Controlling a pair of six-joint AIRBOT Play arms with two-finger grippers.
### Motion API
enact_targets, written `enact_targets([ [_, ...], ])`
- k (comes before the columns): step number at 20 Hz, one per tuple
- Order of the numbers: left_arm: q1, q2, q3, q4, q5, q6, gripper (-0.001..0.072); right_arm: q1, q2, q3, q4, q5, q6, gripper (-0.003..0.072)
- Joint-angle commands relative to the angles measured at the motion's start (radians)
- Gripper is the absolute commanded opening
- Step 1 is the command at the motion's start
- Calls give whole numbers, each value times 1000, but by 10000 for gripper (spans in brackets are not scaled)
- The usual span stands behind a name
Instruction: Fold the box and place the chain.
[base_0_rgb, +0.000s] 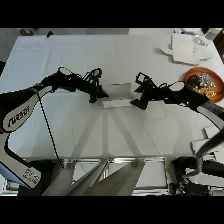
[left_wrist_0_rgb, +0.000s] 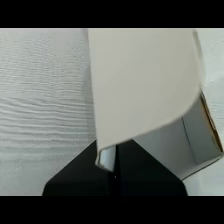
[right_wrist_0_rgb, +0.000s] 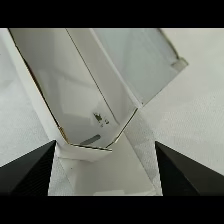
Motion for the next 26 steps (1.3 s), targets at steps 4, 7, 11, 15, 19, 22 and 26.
enact_targets([
  [4,0,0,0,0,0,0,10,-32,-108,108,-15,200,-57,693],
  [7,0,0,0,0,0,0,10,-53,-160,164,-46,224,-51,693],
  [11,0,0,0,0,0,0,10,-63,-185,201,-29,248,-139,693],
  [15,0,0,0,0,0,1,10,-89,-259,280,21,370,-156,693],
  [19,0,0,0,0,0,0,10,-83,-286,294,27,404,-189,693],
  [22,0,0,0,0,0,0,10,-82,-292,294,19,443,-196,693],
  [26,0,0,0,0,0,0,10,-82,-312,294,9,459,-214,693],
])
